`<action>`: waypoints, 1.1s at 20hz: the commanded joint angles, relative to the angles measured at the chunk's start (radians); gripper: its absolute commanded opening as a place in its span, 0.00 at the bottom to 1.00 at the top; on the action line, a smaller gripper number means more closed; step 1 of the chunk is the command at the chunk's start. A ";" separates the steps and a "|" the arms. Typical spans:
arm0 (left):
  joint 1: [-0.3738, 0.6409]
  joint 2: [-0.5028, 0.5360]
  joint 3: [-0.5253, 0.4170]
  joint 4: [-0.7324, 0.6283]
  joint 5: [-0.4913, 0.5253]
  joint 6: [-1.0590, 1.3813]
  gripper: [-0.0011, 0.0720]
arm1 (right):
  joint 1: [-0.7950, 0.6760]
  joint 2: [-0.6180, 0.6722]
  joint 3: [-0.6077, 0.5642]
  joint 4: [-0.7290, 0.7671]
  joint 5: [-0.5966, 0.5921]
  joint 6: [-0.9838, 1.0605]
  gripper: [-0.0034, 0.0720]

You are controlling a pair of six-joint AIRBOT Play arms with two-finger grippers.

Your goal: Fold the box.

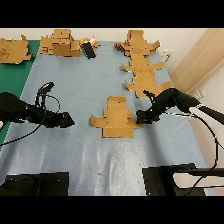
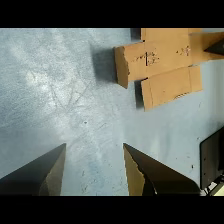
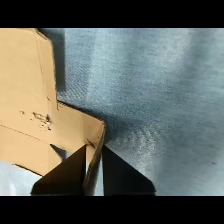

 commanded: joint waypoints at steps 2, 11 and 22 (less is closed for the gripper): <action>0.001 -0.001 0.000 -0.016 -0.008 0.012 0.73 | 0.003 -0.006 0.001 0.020 -0.026 -0.026 0.05; 0.014 -0.158 0.000 -0.224 -0.023 0.256 0.73 | 0.188 0.127 -0.104 0.479 0.046 -0.441 0.04; 0.081 -0.380 0.057 -0.332 0.078 0.466 0.73 | 0.253 0.285 -0.296 0.463 0.173 -0.475 0.04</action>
